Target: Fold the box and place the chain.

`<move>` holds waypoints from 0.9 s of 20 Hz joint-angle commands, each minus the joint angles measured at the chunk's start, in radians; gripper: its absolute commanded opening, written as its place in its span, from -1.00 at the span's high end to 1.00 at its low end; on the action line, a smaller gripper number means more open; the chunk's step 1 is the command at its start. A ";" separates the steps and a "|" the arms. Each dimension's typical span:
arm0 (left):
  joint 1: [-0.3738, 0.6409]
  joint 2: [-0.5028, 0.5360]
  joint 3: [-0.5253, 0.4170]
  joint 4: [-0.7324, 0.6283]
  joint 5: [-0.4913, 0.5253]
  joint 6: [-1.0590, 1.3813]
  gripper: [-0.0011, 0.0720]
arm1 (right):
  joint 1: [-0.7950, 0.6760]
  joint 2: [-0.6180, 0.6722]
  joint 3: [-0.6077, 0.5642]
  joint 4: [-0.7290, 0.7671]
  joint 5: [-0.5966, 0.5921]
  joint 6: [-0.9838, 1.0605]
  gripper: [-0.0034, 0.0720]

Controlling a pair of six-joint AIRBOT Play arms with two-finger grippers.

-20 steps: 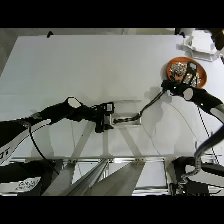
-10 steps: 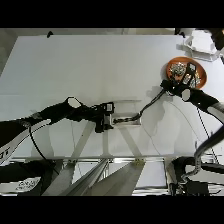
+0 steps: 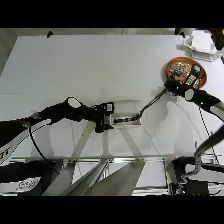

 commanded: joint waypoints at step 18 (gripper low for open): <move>0.000 -0.001 0.000 0.000 0.000 0.000 0.09 | 0.012 1.024 0.000 0.035 0.726 -0.549 0.87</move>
